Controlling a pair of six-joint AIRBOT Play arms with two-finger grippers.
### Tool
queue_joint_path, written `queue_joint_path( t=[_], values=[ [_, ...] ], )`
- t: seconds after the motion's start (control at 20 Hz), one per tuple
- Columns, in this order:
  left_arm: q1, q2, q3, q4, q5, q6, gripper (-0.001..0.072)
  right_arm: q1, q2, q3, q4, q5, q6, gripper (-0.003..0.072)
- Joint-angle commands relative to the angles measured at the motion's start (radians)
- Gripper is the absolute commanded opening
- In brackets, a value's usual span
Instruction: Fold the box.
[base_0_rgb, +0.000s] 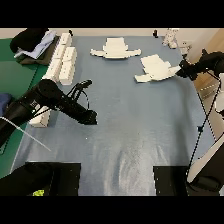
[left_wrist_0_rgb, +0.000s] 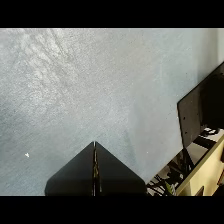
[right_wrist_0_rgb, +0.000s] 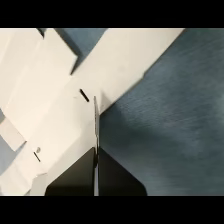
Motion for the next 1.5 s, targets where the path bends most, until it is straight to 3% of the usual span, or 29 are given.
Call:
queue_joint_path(
  t=[0.0,0.15,0.35,0.55,0.8,0.9,1.1,1.25,1.3,1.35,1.4,1.45],
  values=[
    [-0.001,0.000,0.000,0.000,0.000,0.000,0.0013,0.004,0.005,0.008,0.090,-0.056,-0.051,0.0002],
    [-0.001,0.000,0.000,0.000,0.000,0.000,0.0013,0.026,0.058,-0.010,0.087,-0.134,-0.051,0.0000],
    [-0.001,0.000,0.000,0.000,0.000,0.000,0.0013,0.071,0.212,-0.189,0.072,-0.140,-0.012,-0.0001],
    [-0.001,0.000,0.000,0.000,0.000,0.000,0.0013,0.126,0.457,-0.533,0.071,-0.068,-0.005,-0.0001],
    [-0.001,0.000,0.000,0.000,0.000,0.000,0.0013,0.228,0.888,-1.108,0.071,0.151,0.125,-0.0001],
    [-0.001,0.000,0.000,0.000,0.000,0.000,0.0013,0.288,1.047,-1.301,0.071,0.185,0.179,0.0000],
    [-0.001,0.000,0.000,0.000,0.000,0.000,0.0013,0.403,1.279,-1.555,0.067,0.232,0.298,0.0000],
    [-0.001,0.000,0.000,0.000,0.000,0.000,0.0013,0.419,1.321,-1.600,0.034,0.216,0.325,0.0009],
    [-0.001,0.000,0.000,0.002,0.002,0.007,0.0013,0.418,1.320,-1.600,0.017,0.209,0.324,0.0158],
    [0.001,0.000,0.000,0.002,0.008,0.020,0.0013,0.417,1.320,-1.600,-0.004,0.209,0.322,0.0487],
    [0.003,0.000,0.000,0.001,0.007,0.020,0.0013,0.417,1.320,-1.596,-0.033,0.208,0.322,0.0585],
    [0.003,0.000,0.000,0.001,0.007,0.020,0.0013,0.415,1.320,-1.584,-0.070,0.195,0.323,0.0585]
  ],
)
